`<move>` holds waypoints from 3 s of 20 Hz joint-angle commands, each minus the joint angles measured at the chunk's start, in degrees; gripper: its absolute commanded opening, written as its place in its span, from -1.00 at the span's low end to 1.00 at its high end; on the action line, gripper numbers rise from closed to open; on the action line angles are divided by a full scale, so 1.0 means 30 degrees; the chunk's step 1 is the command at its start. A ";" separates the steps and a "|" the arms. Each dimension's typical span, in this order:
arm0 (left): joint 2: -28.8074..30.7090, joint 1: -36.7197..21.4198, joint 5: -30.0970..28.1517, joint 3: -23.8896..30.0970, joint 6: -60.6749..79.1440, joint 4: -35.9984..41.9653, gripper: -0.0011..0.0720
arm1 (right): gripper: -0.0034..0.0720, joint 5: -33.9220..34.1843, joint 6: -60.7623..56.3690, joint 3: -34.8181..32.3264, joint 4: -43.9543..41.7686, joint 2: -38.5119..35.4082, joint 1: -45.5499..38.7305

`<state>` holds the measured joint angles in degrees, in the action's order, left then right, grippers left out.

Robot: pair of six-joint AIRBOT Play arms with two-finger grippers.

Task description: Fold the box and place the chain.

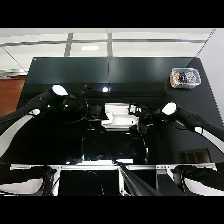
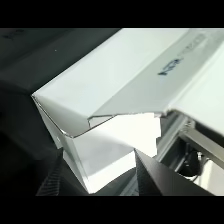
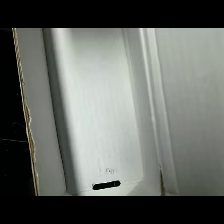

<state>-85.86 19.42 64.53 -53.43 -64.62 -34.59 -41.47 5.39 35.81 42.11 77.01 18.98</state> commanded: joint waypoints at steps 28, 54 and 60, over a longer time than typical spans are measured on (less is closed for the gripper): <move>-0.1661 0.7067 -0.0386 -0.5071 -1.6859 -1.5868 0.39 | -0.46 0.0022 -0.0007 0.0000 0.0000 0.0015 0.0007; -0.3155 0.8728 0.0882 -0.7242 -2.2593 -1.7792 0.31 | -0.46 0.0015 -0.0007 0.0000 0.0000 0.0015 0.0007; -0.3162 0.8721 0.1435 -0.7242 -2.2556 -1.8017 -0.60 | -0.46 0.0044 -0.0015 0.0000 -0.0007 0.0015 0.0007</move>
<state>-95.35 45.65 68.18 -75.09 -132.38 -88.16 -41.41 5.37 35.81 42.11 77.01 18.98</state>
